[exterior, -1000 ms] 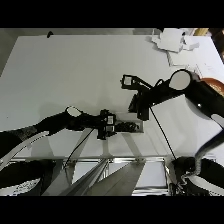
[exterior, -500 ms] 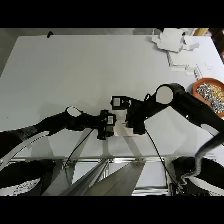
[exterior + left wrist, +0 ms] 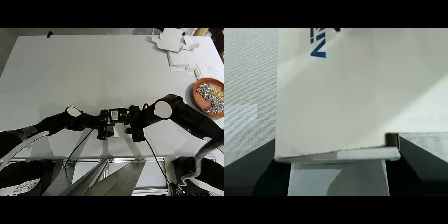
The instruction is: Fold the box and place the chain.
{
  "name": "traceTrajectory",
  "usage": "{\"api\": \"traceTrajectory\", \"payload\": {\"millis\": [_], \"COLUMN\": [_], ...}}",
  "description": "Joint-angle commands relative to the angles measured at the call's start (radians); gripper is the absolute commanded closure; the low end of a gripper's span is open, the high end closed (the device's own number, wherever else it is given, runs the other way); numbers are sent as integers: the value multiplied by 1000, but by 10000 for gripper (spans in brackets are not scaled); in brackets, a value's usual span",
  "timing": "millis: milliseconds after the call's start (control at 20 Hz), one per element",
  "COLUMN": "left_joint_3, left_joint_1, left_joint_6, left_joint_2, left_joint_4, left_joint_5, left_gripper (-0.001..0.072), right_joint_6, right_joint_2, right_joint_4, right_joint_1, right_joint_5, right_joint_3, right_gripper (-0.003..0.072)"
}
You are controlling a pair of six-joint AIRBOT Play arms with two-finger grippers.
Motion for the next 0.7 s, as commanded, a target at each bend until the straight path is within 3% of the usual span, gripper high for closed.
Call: {"api": "traceTrajectory", "payload": {"millis": [0, 150, 300, 650], "left_joint_3": [1, 1, 1, 1], "left_joint_1": [1, 1, 1, 1], "left_joint_6": [0, 0, 0, 0], "left_joint_2": [0, 0, 0, 0], "left_joint_4": [0, 0, 0, 0], "left_joint_5": [0, 0, 0, 0], "left_gripper": [434, 434, 434, 434], "right_joint_6": [0, 3, 3, 8], "right_joint_2": [5, 39, 81, 81], "right_joint_4": [-5, -2, -18, -49], "right_joint_1": [10, 10, 10, 9], "right_joint_5": [-7, -21, -114, -195], "right_joint_3": [-4, -24, -80, -96], "right_gripper": [386, 386, 386, 406]}}
